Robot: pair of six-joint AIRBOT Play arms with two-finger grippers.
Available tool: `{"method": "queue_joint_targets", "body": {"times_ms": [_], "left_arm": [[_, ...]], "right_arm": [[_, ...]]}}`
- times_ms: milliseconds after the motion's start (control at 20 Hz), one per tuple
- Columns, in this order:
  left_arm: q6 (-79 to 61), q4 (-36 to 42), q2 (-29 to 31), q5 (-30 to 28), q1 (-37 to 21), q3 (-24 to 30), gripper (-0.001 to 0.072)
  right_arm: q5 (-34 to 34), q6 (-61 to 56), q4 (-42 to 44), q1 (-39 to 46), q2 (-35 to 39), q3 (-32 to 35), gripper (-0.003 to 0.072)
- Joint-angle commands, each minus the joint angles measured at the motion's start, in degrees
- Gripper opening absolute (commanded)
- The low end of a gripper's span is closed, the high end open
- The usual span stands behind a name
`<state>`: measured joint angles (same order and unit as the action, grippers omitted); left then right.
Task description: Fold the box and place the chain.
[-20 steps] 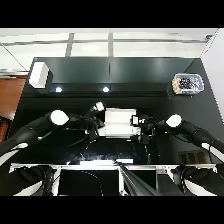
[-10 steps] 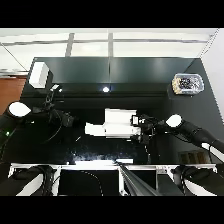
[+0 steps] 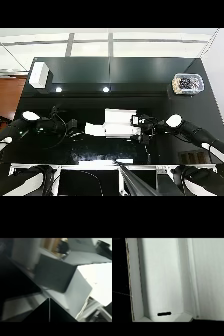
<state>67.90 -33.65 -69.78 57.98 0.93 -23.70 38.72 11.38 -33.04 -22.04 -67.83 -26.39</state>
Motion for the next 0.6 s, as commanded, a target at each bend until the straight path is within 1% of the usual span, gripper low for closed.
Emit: {"method": "queue_joint_targets", "body": {"times_ms": [0,100,200,450,500,550], "left_arm": [[-4.2,7.0,-4.7,-1.8,4.4,0.1,0.0026],[-5.3,7.0,-5.7,-3.1,7.8,-0.9,0.0026],[-6.1,7.0,-6.3,-3.5,9.6,-2.4,0.0027],[-12.8,7.4,-6.3,-0.7,10.3,-6.6,0.0032],[-13.2,7.4,-6.3,-0.2,10.3,-7.4,0.0063],[-13.5,7.4,-6.3,0.1,10.3,-8.1,0.0128]], "right_arm": [[0.0,0.0,0.0,0.0,0.0,0.0,0.0204],[0.0,0.0,0.0,0.0,0.0,0.0,0.0204],[0.0,0.0,0.0,0.0,0.0,0.0,0.0204],[0.0,0.0,0.0,0.0,0.0,0.0,0.0204],[0.0,0.0,0.0,0.0,0.0,0.0,0.0204],[0.0,0.0,0.0,0.0,0.0,0.0,0.0204]]}}
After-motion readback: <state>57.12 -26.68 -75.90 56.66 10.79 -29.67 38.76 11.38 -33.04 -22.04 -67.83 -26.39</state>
